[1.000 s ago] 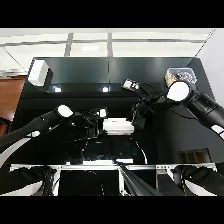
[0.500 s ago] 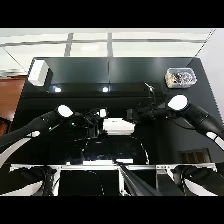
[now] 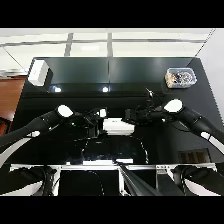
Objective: Fold the box and place the chain.
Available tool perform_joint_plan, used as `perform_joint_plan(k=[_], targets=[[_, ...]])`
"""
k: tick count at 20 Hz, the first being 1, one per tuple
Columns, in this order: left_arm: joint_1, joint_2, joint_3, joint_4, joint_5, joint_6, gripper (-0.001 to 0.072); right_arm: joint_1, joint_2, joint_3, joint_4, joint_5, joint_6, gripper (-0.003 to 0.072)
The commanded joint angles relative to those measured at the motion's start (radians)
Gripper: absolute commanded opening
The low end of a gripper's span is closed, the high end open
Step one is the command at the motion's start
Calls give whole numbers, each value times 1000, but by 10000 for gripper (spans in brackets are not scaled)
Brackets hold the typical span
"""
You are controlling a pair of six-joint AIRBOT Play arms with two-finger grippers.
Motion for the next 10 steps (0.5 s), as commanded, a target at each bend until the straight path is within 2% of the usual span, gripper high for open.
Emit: perform_joint_plan(k=[1,10], targets=[[0,-1,0,0,0,-1,464,7,-35,-2,2,1,-34,13],[0,-1,0,0,0,-1,464,6,-43,-1,34,23,-124,13]])
